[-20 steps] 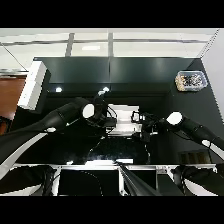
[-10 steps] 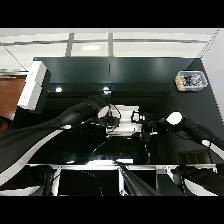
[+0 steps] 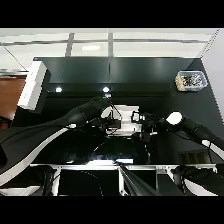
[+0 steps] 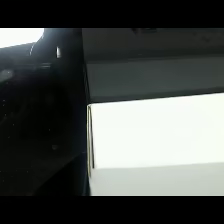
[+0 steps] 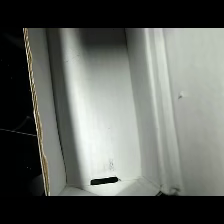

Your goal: Fold the box and place the chain.

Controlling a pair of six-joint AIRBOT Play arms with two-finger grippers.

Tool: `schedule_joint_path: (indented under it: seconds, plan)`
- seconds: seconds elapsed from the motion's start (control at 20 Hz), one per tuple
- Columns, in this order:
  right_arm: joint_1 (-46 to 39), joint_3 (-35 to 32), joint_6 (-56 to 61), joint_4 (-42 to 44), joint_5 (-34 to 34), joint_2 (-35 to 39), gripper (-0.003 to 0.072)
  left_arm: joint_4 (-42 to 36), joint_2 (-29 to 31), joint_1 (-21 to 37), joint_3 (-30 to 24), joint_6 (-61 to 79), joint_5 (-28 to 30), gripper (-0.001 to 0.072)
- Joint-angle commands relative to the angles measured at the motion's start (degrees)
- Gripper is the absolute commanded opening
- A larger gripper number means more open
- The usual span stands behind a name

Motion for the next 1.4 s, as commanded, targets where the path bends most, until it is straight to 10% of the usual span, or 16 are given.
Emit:
schedule_joint_path:
  seconds: [0.0,0.35,0.5,0.7,0.85,1.1,1.25,1.35]
  plan:
    - [0.0,0.0,0.0,0.0,0.02,0.04,0.013,-0.17,-0.09,0.04,0.09,-0.44,0.76,0.0142]
    - [0.0,0.0,0.0,0.0,0.02,0.04,0.0131,0.24,-0.11,0.07,1.36,-0.39,0.72,0.0024]
    - [0.0,0.0,0.0,0.0,0.02,0.04,0.0131,0.2,-0.11,0.07,1.44,-0.39,0.48,0.029]
    - [0.0,0.0,0.0,0.02,0.02,0.04,0.013,0.31,-0.35,0.07,1.44,-0.39,0.57,0.0287]
    - [0.0,0.0,0.0,-0.02,0.02,0.04,0.0131,0.28,-0.79,0.04,1.44,0.52,0.7,0.0023]
    - [0.0,0.02,0.92,-0.28,0.0,0.07,0.0149,0.94,-0.79,0.07,1.46,0.5,0.72,0.0023]
    - [0.0,0.09,6.47,-1.42,0.09,1.66,0.0636,1.09,-0.76,0.07,1.46,0.5,0.52,0.0023]
    - [-0.17,0.24,7.13,-5.4,2.03,4.76,0.0636,1.11,-0.76,0.07,1.46,0.5,0.13,0.0023]
